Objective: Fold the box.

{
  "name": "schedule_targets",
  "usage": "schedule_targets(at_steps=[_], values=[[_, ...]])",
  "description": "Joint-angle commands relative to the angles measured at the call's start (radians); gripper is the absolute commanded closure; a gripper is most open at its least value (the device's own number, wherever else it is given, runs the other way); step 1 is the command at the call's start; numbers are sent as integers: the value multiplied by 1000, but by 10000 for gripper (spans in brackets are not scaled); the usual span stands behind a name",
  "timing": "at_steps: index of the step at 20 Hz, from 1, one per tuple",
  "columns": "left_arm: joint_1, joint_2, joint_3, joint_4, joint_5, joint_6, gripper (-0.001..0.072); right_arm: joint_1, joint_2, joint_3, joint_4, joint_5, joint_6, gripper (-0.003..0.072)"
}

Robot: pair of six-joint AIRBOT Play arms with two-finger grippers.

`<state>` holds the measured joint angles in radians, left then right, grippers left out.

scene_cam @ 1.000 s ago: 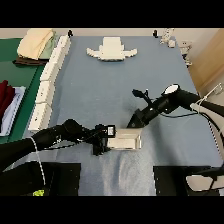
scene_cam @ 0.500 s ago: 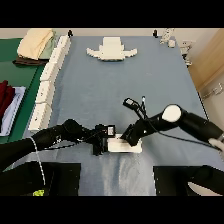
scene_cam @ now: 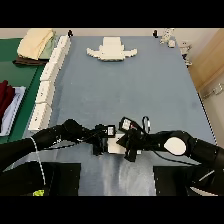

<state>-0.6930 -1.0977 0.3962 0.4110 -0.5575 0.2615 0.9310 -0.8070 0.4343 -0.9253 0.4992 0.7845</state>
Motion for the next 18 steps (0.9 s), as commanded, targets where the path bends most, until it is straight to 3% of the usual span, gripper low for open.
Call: schedule_targets(at_steps=[1, 3, 6, 11, 18], values=[[1, 0, 1, 0, 0, 0, 195, 50, 17, -34, -129, -33, 0, 544], [1, 0, 1, 0, 0, 0, 195, 49, 36, -34, -156, -38, -43, 357], [1, 0, 1, 0, 0, 0, 195, 48, 79, -34, -197, -37, -90, 151], [1, 0, 1, 0, 0, 0, 195, 48, 53, -35, -362, -35, -126, 147], [1, 0, 1, 0, 0, 0, 195, 49, 42, -33, -349, -44, -185, 162]])
